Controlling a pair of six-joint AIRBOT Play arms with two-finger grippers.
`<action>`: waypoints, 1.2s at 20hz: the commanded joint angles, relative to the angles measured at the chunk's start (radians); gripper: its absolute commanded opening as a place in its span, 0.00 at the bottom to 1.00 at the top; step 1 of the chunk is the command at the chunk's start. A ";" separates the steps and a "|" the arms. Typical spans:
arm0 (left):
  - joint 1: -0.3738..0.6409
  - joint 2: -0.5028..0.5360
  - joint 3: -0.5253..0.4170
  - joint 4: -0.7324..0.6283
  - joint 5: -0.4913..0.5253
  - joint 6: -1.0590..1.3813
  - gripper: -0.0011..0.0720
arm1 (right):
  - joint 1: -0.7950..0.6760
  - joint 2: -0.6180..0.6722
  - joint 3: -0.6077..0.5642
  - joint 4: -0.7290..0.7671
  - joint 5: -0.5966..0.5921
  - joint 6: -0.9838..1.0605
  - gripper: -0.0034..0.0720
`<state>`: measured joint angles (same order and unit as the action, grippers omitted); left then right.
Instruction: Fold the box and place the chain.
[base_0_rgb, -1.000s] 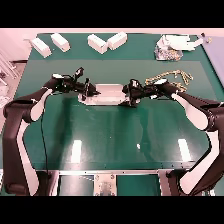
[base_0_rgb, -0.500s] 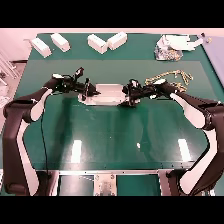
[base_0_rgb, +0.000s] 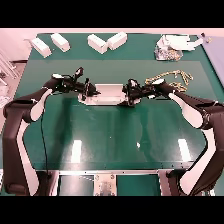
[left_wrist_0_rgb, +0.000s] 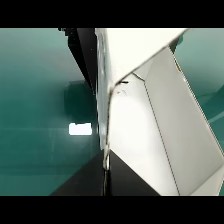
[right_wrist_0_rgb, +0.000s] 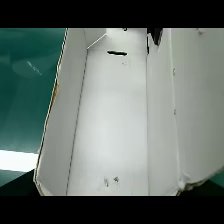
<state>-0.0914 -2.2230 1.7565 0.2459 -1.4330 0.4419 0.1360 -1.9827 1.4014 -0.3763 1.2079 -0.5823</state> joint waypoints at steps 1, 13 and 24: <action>0.000 0.000 0.000 0.000 0.000 0.000 0.04 | 0.001 -0.001 0.003 -0.002 0.002 0.006 0.95; 0.000 0.000 0.000 0.000 0.000 0.000 0.04 | 0.001 -0.002 0.008 -0.035 0.013 0.052 0.91; 0.000 0.000 0.000 0.000 0.000 0.000 0.04 | 0.001 -0.002 0.009 -0.047 0.024 0.051 0.82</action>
